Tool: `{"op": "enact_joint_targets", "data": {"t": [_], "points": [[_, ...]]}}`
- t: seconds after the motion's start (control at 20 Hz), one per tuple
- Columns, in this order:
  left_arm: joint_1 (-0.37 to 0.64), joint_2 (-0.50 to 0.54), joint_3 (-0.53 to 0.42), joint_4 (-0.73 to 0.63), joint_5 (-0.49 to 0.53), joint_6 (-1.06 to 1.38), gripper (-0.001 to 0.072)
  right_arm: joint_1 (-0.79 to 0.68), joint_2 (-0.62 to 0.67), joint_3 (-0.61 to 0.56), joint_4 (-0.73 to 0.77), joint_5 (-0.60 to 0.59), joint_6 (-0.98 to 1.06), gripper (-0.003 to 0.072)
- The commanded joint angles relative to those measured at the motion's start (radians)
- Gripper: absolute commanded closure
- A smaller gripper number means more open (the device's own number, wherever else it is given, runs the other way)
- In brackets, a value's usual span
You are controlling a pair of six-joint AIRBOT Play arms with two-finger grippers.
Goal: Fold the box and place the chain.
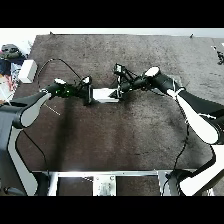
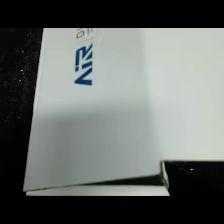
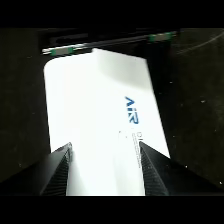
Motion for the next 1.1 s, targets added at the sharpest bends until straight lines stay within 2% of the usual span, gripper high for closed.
{"op": "enact_joint_targets", "data": {"t": [0.0, 0.1, 0.35, 0.85, 0.9, 0.95, 1.05], "points": [[0.001, 0.000, 0.001, 0.000, 0.000, 0.000, 0.0363, 0.006, 0.002, -0.014, 0.037, -0.002, -0.048, 0.0218], [0.001, 0.000, 0.001, 0.000, 0.000, 0.001, 0.0363, 0.020, 0.001, -0.014, 0.030, 0.020, -0.072, 0.0218], [0.001, 0.000, 0.001, 0.000, 0.000, 0.000, 0.0363, 0.037, -0.028, -0.014, -0.011, -0.021, -0.104, 0.0218], [0.001, -0.001, 0.001, 0.000, 0.000, 0.000, 0.0363, 0.036, -0.021, -0.013, -0.023, -0.179, -0.159, 0.0220], [0.001, 0.000, 0.001, 0.000, 0.000, 0.000, 0.0363, 0.036, -0.011, -0.013, -0.023, -0.179, -0.159, 0.0224], [0.001, 0.000, 0.001, 0.000, 0.000, 0.000, 0.0363, 0.036, -0.003, -0.013, -0.023, -0.179, -0.159, 0.0281], [0.001, 0.000, 0.001, 0.000, 0.000, 0.000, 0.0364, 0.035, 0.005, -0.013, -0.023, -0.186, -0.159, 0.0291]]}}
